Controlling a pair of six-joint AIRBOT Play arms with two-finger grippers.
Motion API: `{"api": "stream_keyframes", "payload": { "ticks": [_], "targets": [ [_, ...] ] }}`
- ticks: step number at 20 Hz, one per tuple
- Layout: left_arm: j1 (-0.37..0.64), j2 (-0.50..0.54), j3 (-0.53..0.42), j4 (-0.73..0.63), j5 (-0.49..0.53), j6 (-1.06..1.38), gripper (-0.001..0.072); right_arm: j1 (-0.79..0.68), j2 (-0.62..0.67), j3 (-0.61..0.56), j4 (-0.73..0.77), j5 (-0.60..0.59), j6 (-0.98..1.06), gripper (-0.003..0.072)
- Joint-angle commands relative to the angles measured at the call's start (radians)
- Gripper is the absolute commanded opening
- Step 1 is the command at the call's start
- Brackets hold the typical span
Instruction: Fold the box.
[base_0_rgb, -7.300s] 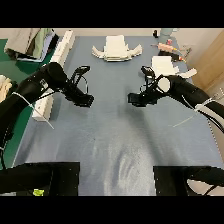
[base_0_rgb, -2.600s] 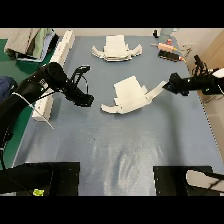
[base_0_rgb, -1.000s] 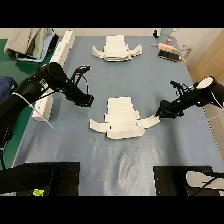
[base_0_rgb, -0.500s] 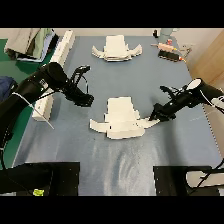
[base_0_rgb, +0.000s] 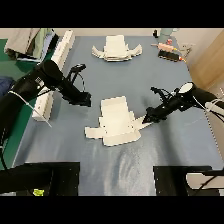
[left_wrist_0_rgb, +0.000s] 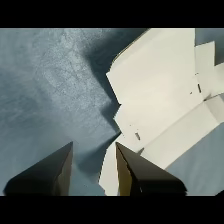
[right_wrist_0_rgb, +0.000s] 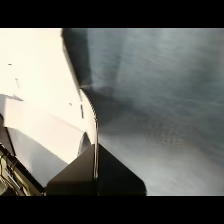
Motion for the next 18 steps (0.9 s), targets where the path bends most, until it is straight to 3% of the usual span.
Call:
{"api": "stream_keyframes", "payload": {
  "ticks": [1,4,6,10,14,18],
  "targets": [
    [0.11,-0.006,0.003,-0.119,-0.117,0.079,0.0403,0.052,0.126,-0.181,0.15,-0.188,-0.097,0.0005],
    [0.211,-0.031,-0.005,-0.28,-0.155,0.182,0.0403,0.124,0.225,-0.323,0.156,-0.331,-0.098,0.0004],
    [0.237,-0.075,-0.005,-0.302,-0.167,0.198,0.0404,0.153,0.252,-0.352,0.156,-0.358,-0.097,0.0005],
    [0.207,-0.2,-0.015,-0.313,-0.168,0.269,0.0404,0.156,0.255,-0.352,0.17,-0.365,-0.097,0.0005],
    [0.171,-0.314,-0.014,-0.454,-0.137,0.391,0.0403,0.156,0.255,-0.352,0.171,-0.365,-0.097,0.0005],
    [0.137,-0.401,-0.001,-0.473,-0.088,0.431,0.0403,0.156,0.255,-0.352,0.171,-0.365,-0.097,0.0005]
  ]
}}
